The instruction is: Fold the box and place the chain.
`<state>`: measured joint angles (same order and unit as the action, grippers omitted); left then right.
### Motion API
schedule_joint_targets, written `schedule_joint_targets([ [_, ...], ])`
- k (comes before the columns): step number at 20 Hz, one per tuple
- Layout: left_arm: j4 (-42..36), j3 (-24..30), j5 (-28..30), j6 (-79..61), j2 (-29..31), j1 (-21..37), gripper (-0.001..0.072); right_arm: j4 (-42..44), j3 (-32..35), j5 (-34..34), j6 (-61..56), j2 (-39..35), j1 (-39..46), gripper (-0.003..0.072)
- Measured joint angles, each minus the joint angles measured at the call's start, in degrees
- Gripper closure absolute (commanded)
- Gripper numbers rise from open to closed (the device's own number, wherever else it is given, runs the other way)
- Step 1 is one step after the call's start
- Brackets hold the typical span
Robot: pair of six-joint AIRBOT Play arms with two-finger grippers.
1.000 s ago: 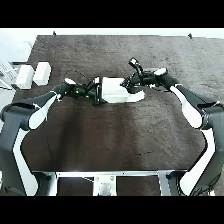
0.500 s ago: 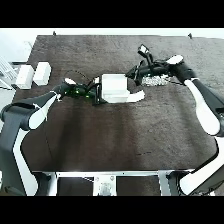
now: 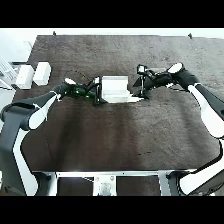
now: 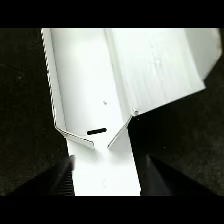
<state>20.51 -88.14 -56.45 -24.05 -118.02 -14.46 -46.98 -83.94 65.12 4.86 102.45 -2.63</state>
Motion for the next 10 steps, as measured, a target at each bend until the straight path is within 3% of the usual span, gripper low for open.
schedule_joint_targets([
  [3, 0.0, 0.0, 0.0, 0.0, 0.0, 0.0, 0.0431, -0.63, 0.37, -0.55, 1.81, 1.01, -0.59, 0.0217],
  [7, 0.0, 0.0, 0.02, 0.0, 0.0, 0.0, 0.0431, -0.81, 0.55, -1.38, 2.86, 1.68, -1.44, 0.0248],
  [9, -0.02, 0.0, 0.0, 0.0, 0.0, 0.0, 0.0431, -0.5, 0.57, -2.03, 3.08, 1.86, -2.01, 0.0403],
  [10, -0.02, 0.0, 0.02, 0.0, 0.0, 0.0, 0.0431, -0.17, 0.57, -2.43, 3.08, 1.9, -2.36, 0.0409],
])
